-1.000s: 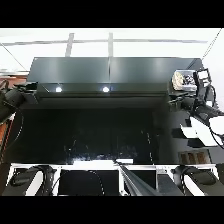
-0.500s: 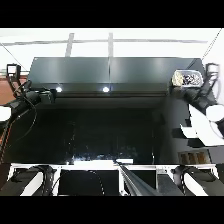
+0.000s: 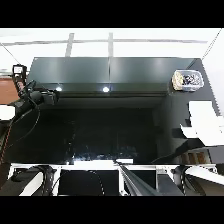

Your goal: Fold the box and place the chain.

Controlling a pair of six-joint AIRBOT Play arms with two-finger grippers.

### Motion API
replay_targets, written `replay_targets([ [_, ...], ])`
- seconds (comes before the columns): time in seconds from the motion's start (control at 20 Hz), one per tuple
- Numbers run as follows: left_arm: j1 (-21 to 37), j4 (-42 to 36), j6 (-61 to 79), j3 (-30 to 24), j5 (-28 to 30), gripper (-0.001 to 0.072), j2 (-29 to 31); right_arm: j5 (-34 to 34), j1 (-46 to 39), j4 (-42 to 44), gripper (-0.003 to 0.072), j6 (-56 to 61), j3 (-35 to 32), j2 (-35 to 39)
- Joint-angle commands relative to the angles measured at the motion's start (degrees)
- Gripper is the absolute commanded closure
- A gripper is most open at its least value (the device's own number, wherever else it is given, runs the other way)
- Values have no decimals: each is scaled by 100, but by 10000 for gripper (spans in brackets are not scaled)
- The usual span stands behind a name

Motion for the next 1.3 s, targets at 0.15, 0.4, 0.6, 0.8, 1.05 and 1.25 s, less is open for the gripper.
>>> replay_targets([
  [0.15, -72, -85, 2, 4, -46, 3, 9, 2061, -730, 343, -34, -2006, 717, -1519],
  [0.4, -450, -81, 2, 2, 20, 3, -7, 1762, -699, 72, -34, -2699, 717, -1725],
  [0.6, -481, -81, 2, 2, 24, 3, -24, 1829, -636, 98, -33, -3187, 798, -1773],
  [0.8, -483, -81, 2, 2, 22, 3, -59, 1915, -586, 101, 212, -3300, 798, -1773],
  [1.05, -483, -81, 2, 2, 22, 3, -63, 2433, -560, 219, 680, -3416, 798, -1770],
  [1.25, -483, -83, 2, 2, 17, 3, -63, 3182, -551, 1080, 672, -3416, 793, -1746],
])
